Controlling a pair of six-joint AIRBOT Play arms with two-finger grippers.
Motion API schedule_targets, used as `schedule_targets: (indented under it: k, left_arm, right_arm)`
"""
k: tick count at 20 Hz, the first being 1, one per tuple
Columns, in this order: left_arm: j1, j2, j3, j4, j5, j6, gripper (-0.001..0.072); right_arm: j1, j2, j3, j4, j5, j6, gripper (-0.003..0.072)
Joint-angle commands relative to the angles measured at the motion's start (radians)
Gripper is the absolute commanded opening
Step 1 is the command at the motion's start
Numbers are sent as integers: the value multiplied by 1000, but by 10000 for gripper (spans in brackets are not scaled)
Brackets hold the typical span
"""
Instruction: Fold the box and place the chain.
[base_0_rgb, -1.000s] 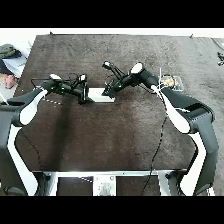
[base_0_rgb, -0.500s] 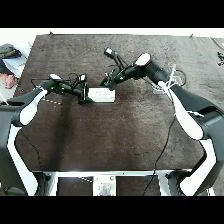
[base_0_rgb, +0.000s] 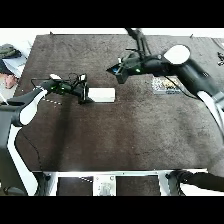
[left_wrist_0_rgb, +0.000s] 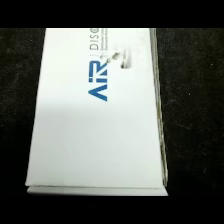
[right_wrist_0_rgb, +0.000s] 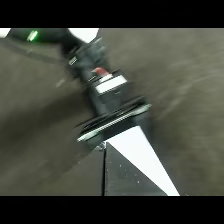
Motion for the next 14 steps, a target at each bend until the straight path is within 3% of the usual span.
schedule_targets:
  k: [1, 5, 7, 10, 11, 12, 14]
  left_arm:
    - [0, 0, 0, 0, 0, 0, 467]
    - [0, 0, 0, 0, 0, 0, 467]
    - [0, 0, 0, -1, -2, 0, 467]
    - [0, 0, 0, -3, 0, 0, 463]
    - [0, 0, 0, -5, -2, -1, 291]
    - [3, 6, 0, -3, -5, 4, 21]
    - [14, 24, 15, -43, 19, -21, 12]
  right_arm:
    - [30, 269, -340, 42, -432, 2, -13]
    - [127, 512, -700, 39, -851, -10, -12]
    - [153, 569, -799, 42, -931, -4, -11]
    - [166, 600, -830, 42, -935, -5, -11]
    - [166, 600, -830, 42, -937, -4, -11]
    - [166, 600, -830, 42, -937, -4, -11]
    - [166, 600, -830, 42, -937, -4, -11]
